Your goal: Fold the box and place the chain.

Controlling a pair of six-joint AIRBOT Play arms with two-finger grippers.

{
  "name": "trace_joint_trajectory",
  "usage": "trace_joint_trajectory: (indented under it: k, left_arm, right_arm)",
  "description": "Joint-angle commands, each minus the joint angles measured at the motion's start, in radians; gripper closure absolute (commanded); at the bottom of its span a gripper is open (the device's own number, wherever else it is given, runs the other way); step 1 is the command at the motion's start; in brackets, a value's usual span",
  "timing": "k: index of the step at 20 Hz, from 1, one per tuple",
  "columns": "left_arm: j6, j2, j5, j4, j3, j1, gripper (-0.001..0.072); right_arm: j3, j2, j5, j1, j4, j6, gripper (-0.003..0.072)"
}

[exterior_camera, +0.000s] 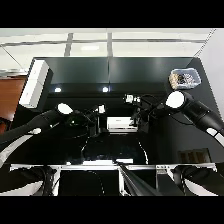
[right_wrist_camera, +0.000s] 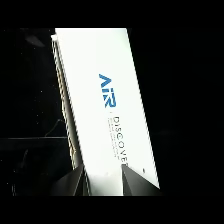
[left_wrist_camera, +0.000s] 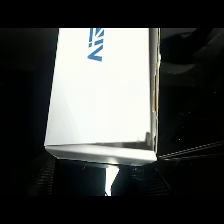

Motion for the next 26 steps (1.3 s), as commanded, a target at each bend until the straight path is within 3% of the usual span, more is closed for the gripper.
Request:
trace_joint_trajectory:
  k: [1, 6, 9, 26]
  left_arm:
    - [0.000, 0.000, 0.001, 0.000, 0.001, 0.000, 0.0246]
    - [0.000, 0.000, 0.001, 0.000, 0.001, 0.000, 0.0246]
    - [0.000, 0.000, 0.001, 0.000, 0.001, 0.000, 0.0246]
    - [0.000, 0.000, 0.002, 0.000, 0.001, 0.000, 0.0246]
  right_arm:
    - [0.000, -0.001, 0.007, 0.000, 0.000, 0.003, 0.0425]
    - [-0.002, -0.002, 0.012, 0.000, 0.000, 0.006, 0.0422]
    - [-0.022, -0.002, -0.005, 0.000, 0.000, 0.011, 0.0301]
    - [-0.029, -0.004, 0.005, 0.000, -0.004, 0.034, 0.0300]
